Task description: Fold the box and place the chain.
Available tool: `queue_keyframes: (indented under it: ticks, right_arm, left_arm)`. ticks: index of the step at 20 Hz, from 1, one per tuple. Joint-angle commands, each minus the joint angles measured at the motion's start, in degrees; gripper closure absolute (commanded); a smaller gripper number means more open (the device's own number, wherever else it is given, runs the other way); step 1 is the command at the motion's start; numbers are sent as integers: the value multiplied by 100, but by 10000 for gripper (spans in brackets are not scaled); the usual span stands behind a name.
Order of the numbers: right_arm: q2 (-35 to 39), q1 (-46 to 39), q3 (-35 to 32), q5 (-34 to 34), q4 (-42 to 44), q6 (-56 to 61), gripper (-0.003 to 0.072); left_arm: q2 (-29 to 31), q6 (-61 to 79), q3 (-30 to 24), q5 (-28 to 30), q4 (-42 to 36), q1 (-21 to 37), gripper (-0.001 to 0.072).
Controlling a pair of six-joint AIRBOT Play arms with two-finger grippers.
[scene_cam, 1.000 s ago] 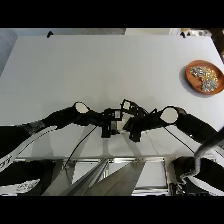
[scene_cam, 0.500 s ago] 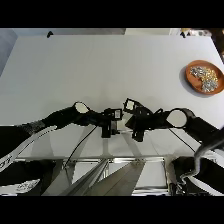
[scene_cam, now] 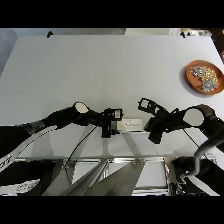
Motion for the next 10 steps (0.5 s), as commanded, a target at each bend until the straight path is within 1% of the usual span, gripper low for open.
queue_keyframes:
  ticks: [1, 7, 10]
  right_arm:
    - [11, -175, -2, 39, -157, 173, 666]
    - [-2, -175, -22, 105, -162, 173, 666]
    - [-2, -175, -184, 13, -162, 168, 666]
  left_arm:
    - [2, 0, 0, 2, 2, 4, 436]
    - [2, 0, 0, 2, 2, 4, 436]
    - [2, 0, 0, 2, 2, 4, 436]
